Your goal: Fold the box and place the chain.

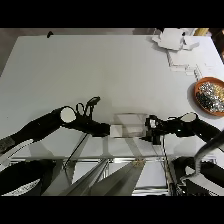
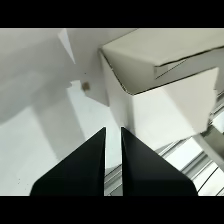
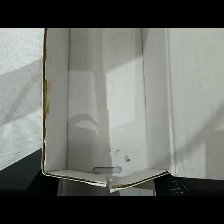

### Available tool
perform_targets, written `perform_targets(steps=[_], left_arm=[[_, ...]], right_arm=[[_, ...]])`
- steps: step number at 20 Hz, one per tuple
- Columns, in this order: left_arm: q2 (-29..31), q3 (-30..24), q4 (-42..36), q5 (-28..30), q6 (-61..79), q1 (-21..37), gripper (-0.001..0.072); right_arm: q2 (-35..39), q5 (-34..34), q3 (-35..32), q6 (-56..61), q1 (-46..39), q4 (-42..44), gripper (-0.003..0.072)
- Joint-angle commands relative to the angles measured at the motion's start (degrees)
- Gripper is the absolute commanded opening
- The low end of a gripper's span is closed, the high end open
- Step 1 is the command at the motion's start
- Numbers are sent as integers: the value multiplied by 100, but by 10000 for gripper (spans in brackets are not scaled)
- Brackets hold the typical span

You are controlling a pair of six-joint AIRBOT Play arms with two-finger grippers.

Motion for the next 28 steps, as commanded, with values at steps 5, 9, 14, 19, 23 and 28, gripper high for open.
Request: perform_targets(steps=[5,9,14,19,23,28], left_arm=[[118,94,-107,426,-153,-295,233],[118,116,-94,472,-186,-330,291],[31,472,385,341,-669,-466,291],[-393,1069,1661,11,-2179,-809,290],[-841,1727,2225,-365,-2863,-1139,290],[-1342,2356,3099,-1021,-4063,-1438,289]], right_arm=[[4,0,7,2,2,2,403],[4,0,7,2,2,2,403],[4,0,7,2,2,0,403],[4,0,7,2,2,2,403],[4,0,7,2,2,0,403],[4,0,7,2,2,2,403]])
